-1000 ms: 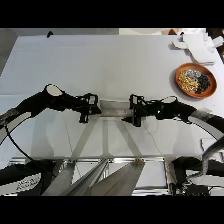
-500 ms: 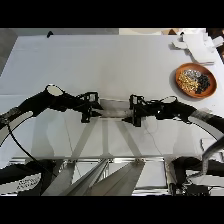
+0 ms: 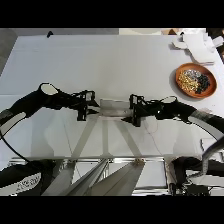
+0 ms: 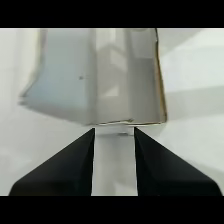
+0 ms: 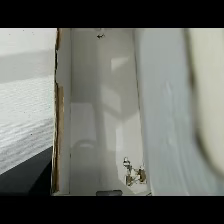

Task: Fold the box and place the chain.

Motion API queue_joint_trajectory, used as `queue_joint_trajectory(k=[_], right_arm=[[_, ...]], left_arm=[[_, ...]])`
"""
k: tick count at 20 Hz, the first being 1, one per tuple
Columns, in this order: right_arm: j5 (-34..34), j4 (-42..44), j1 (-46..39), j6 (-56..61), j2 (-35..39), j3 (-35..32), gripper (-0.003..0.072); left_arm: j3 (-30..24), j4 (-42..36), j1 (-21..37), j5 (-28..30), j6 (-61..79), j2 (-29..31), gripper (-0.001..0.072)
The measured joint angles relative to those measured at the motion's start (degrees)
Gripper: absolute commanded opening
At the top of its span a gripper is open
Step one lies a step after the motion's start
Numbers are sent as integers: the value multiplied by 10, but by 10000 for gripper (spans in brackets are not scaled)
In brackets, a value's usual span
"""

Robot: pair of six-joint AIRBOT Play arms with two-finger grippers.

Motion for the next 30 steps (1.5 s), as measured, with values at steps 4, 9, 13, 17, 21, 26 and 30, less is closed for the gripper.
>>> queue_joint_trajectory(k=[4,9,13,17,21,26,30], right_arm=[[0,0,0,0,0,0,504],[0,0,0,0,0,0,504],[-1,0,0,0,0,0,504],[-1,0,0,0,0,0,504],[-1,0,0,0,0,0,504],[-1,0,0,0,0,0,504],[-1,0,0,0,0,0,504]], left_arm=[[0,16,35,-1,0,63,271],[0,22,100,-2,-53,134,270],[0,24,158,-3,-178,151,11],[0,31,196,-3,-313,156,7],[-3,81,207,-3,-469,142,8],[-13,146,181,-26,-670,88,4],[-16,163,128,-39,-734,40,1]])
